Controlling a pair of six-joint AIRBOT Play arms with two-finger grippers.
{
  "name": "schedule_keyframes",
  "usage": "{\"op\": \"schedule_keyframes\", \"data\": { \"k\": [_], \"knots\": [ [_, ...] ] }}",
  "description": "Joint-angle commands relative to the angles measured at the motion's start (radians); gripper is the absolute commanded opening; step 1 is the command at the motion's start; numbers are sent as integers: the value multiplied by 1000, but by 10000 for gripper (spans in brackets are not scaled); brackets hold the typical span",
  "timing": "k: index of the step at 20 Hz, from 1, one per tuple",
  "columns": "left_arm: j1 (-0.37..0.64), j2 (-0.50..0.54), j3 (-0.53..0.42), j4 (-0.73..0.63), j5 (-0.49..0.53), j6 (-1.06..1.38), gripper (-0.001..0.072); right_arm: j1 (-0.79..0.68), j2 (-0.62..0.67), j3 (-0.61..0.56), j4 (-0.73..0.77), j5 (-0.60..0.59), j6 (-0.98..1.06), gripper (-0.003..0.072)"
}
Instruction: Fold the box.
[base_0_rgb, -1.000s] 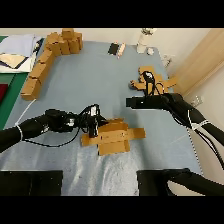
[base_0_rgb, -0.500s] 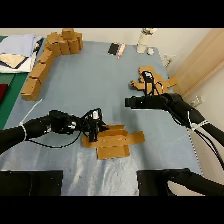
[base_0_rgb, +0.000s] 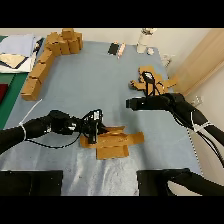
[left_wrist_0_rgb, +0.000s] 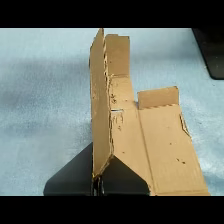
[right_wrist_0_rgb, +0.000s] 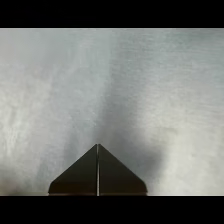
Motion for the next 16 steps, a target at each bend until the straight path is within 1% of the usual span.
{"op": "schedule_keyframes", "data": {
  "k": [1, 3, 8, 9, 12, 14, 16],
  "knots": [
    [1, 19, 0, 5, -1, -8, 12, 0, 43, 1, -92, -109, 53, 4],
    [1, 27, 0, 5, -2, -39, 12, 0, 53, 1, -106, -138, 53, 4],
    [1, 24, 0, 5, 9, -69, 12, 0, 54, 1, -105, -160, 48, 4],
    [1, 24, 0, 5, 10, -69, 12, 4, 57, 1, -105, -195, 42, 4],
    [1, 24, 0, 4, 7, -69, 12, 95, 86, 1, -172, -414, 41, 3],
    [0, 24, 0, 4, 6, -69, 11, 209, 114, 1, -205, -530, 93, 3],
    [0, 24, 0, 4, 6, -69, 11, 366, 147, 0, -275, -605, 177, 3]
  ]
}}
